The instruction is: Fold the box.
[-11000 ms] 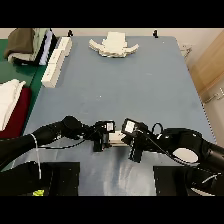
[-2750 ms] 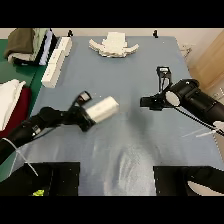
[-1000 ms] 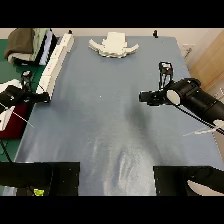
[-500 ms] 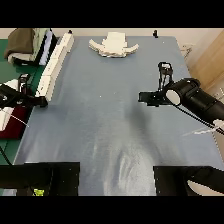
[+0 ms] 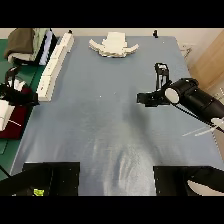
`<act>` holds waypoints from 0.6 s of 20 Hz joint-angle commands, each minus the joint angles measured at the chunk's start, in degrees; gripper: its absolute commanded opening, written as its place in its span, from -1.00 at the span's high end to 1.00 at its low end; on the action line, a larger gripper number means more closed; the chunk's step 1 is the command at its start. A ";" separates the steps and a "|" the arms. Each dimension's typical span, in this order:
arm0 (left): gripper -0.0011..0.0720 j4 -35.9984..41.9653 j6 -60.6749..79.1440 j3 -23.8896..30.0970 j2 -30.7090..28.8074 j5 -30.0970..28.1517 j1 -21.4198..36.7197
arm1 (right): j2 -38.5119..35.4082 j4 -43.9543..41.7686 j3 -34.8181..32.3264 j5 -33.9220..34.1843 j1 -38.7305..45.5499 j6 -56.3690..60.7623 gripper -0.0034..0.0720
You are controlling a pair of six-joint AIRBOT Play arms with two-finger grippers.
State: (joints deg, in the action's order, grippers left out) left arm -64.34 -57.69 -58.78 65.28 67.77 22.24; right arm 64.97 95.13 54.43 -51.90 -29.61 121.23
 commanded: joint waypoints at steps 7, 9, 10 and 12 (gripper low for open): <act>0.93 2.38 -10.03 -10.73 6.60 -4.57 -33.92 | 20.90 -17.33 22.82 -12.79 -0.15 -14.40 0.89; 0.93 2.58 -11.21 -12.15 10.43 -4.68 -37.18 | 23.45 -20.39 26.23 -12.68 -0.13 -14.38 0.89; 0.93 2.67 -11.21 -12.68 11.89 -5.07 -38.34 | 23.93 -22.38 26.93 -12.22 -0.13 -14.34 0.89; 0.93 2.73 -11.21 -12.68 12.87 -5.81 -39.76 | 23.93 -24.00 26.97 -12.13 -0.13 -14.34 0.89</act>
State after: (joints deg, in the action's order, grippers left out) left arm -61.82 -67.57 -70.37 75.31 63.61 -13.72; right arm 86.85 75.77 78.76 -63.11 -29.69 107.72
